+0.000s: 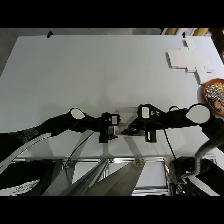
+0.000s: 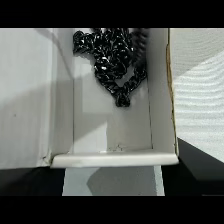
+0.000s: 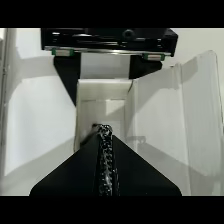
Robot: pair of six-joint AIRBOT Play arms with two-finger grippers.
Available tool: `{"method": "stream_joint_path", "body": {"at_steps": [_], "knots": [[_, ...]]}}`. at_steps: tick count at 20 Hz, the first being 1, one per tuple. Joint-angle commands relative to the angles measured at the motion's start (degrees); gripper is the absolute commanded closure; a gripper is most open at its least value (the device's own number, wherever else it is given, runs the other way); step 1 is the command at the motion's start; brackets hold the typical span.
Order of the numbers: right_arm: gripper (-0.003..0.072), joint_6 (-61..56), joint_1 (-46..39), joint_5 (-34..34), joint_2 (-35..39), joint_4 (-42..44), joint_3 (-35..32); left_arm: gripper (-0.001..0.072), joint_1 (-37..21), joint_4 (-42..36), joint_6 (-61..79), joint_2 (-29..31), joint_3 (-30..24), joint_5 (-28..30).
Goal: Fold the box and place the chain.
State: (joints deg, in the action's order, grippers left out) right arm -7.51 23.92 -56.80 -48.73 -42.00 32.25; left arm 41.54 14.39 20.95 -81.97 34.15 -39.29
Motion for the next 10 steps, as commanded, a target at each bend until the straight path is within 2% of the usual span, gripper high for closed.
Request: {"method": "stream_joint_path", "body": {"at_steps": [1, 2, 4, 8, 10], "knots": [[0.0619, -4.94, 1.01, 4.13, -3.19, -2.47, 0.04, 0.054, 0.0, 0.0, 0.02, 0.02, 0.02, 0.02], [0.0615, -6.27, 1.01, 4.04, -3.82, -4.2, 0.04, 0.054, 0.0, 0.0, 0.02, 0.02, 0.02, 0.02], [0.0477, -9.44, 0.94, 3.67, -3.45, -6.73, 0.07, 0.054, 0.0, 0.0, 0.02, 0.02, 0.02, 0.02], [0.0425, -12.66, -1.44, 3.67, 2.03, -10.1, 0.26, 0.054, 0.0, 0.0, 0.02, 0.02, 0.02, 0.02], [0.0374, -12.66, -5.22, 3.28, 5.99, -16.06, 0.37, 0.054, 0.0, 0.0, 0.02, 0.02, 0.02, 0.02]]}}
